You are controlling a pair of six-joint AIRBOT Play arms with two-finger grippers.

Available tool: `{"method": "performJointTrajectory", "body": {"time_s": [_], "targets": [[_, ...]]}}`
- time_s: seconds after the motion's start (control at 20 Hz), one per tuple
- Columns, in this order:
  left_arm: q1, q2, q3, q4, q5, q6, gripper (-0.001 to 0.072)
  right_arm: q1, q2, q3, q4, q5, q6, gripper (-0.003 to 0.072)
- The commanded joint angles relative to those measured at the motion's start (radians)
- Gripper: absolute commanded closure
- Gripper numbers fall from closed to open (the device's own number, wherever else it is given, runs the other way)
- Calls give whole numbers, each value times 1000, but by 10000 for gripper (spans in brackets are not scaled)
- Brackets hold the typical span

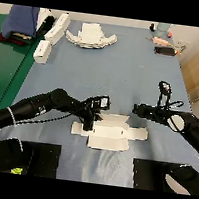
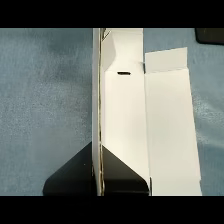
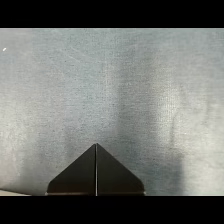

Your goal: Fold the box.

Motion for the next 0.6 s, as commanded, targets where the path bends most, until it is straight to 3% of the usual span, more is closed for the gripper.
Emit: {"method": "performJointTrajectory", "body": {"time_s": [0.0, 0.55], "targets": [[0, -19, 0, -2, -37, 5, 697, 1, 1, 0, 0, -1, -1, 685], [0, -20, -7, -9, -126, -45, 696, 1, 1, 0, 0, 2, -7, 685]]}}
